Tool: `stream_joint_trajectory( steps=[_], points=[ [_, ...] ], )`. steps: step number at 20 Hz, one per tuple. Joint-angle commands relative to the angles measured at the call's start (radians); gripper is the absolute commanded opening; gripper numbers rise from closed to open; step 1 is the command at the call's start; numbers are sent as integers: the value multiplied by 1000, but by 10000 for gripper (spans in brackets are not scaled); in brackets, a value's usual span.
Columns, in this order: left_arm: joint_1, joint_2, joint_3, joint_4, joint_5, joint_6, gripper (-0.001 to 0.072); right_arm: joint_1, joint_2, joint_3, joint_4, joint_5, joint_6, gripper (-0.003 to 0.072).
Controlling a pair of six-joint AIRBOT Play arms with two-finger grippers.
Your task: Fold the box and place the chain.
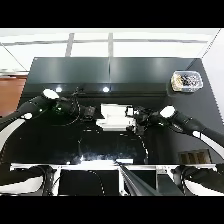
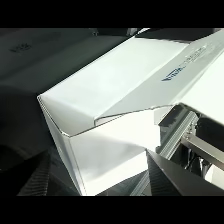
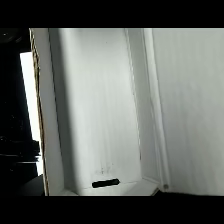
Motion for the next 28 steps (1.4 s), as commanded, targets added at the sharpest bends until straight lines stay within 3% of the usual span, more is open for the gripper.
stream_joint_trajectory(
  steps=[1, 11, 28],
  points=[
    [-11, 0, 18, 52, 1, -58, 684, 0, 0, 0, 0, 0, 0, 411],
    [-46, 0, 23, 72, 11, -101, 682, 0, 0, 0, 0, 0, 0, 411],
    [-129, 0, 132, 173, 45, -254, 671, 0, 0, 0, 0, 0, 0, 411]
  ],
)
